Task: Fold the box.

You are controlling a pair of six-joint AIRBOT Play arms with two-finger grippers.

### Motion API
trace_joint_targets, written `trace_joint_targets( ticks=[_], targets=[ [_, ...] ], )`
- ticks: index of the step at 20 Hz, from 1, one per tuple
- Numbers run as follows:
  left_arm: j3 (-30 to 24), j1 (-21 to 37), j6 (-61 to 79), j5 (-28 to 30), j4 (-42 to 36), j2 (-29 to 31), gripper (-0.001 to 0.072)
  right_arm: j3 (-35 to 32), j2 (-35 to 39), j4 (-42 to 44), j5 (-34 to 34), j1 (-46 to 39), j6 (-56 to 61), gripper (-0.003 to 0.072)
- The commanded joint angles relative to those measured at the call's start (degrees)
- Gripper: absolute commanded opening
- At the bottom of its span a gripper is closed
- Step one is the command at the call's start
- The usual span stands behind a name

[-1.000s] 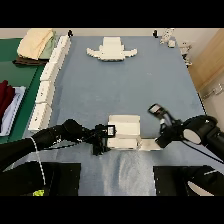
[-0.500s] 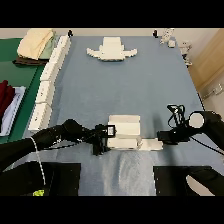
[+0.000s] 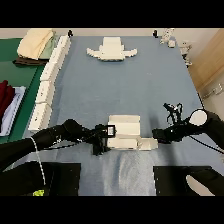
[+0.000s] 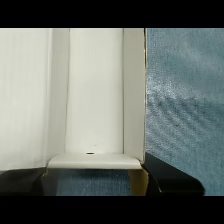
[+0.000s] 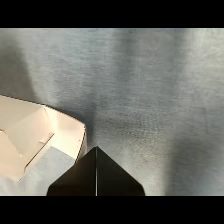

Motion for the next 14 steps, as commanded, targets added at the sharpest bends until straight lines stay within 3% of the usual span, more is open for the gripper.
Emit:
trace_joint_targets(
  ticks=[1, 4, 7, 9, 13, 14],
  targets=[
    [0.0, 0.0, 0.0, 0.0, 0.0, 0.0, 0.0514, 0.0, 0.6, 3.8, 0.4, 0.0, -2.5, -0.0001],
    [0.0, 0.0, 0.0, 0.0, 0.0, 0.0, 0.0514, 0.0, 0.6, 10.6, 0.5, 0.0, -5.9, 0.0001],
    [0.1, 0.0, 0.0, 0.0, 0.0, 0.0, 0.0514, 0.0, 0.6, 10.1, 0.5, 0.1, -5.9, 0.0001],
    [0.0, 0.0, 0.0, 0.0, 0.0, 0.0, 0.0515, 0.0, 0.6, 6.4, 0.1, 0.0, -5.3, 0.0001],
    [0.0, 0.0, 0.0, 0.0, 0.0, 0.0, 0.0514, -0.1, 0.6, -8.8, -1.8, -0.1, 2.7, 0.0],
    [0.0, 0.0, 0.0, 0.0, 0.0, 0.0, 0.0514, -0.3, 0.5, -8.8, -1.8, -0.1, 2.8, 0.0]
  ],
)
